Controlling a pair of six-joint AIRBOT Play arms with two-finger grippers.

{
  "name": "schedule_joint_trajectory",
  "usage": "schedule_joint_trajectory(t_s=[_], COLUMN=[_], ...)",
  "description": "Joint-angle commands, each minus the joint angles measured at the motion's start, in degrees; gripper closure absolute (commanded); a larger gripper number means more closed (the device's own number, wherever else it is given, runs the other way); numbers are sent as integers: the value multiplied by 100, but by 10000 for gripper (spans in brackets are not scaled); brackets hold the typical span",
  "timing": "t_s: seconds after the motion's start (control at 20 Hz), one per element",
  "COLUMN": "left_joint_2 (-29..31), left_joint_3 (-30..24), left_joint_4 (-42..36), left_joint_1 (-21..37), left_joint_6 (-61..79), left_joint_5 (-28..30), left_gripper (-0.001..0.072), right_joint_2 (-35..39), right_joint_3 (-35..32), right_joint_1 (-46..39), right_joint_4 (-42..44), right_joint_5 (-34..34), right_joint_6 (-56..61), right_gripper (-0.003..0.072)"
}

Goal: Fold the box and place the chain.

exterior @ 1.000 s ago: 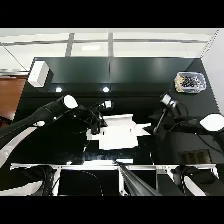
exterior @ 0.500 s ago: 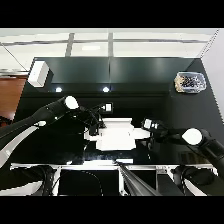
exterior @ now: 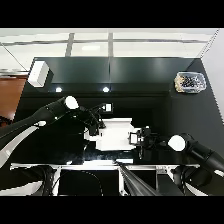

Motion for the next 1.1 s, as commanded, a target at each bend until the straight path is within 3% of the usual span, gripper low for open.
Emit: schedule_joint_trajectory(t_s=[0.0,0.3,0.5,0.6,0.9,1.05], left_joint_2=[-4,-4,-2,-2,-2,-2], left_joint_3=[0,0,0,0,0,0], left_joint_4=[0,0,2,2,0,0], left_joint_1=[0,0,0,0,0,0], left_joint_6=[2,2,2,4,2,2], left_joint_5=[2,4,9,9,9,9], left_gripper=[683,684,683,683,683,683], right_joint_2=[-35,-24,-24,-39,-452,-684], right_joint_3=[0,452,767,846,846,846], right_joint_1=[310,166,-299,-597,-988,-999], right_joint_4=[83,4,-70,385,940,1685], right_joint_5=[-608,-715,-155,177,111,138], right_joint_6=[553,839,750,197,-979,-1679], right_gripper=[17,17,17,17,17,17])
